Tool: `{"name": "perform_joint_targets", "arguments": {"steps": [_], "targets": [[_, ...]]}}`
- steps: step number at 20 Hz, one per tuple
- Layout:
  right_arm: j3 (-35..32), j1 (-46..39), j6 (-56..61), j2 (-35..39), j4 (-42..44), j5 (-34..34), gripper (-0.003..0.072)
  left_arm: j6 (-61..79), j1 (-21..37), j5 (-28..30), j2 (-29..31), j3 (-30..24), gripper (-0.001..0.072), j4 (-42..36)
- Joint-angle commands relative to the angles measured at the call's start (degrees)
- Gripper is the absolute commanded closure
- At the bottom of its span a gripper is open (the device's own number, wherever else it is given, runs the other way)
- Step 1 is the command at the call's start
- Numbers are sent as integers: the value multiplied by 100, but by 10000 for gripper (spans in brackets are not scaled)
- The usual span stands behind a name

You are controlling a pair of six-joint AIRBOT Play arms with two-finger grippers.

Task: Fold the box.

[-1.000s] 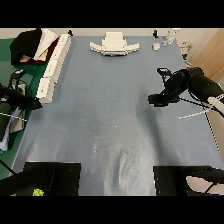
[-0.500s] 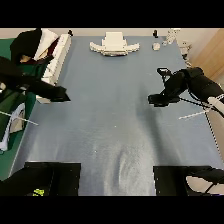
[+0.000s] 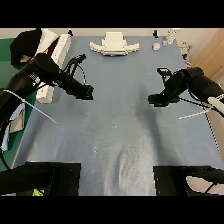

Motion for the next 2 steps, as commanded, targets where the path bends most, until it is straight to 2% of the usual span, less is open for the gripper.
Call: {"name": "perform_joint_targets", "arguments": {"steps": [1,2], "targets": [[4,-4,0,-4,0,2,681,-57,-85,59,-118,28,692,2],[4,-4,0,-4,0,2,681,-57,-85,59,-118,28,692,4]]}}
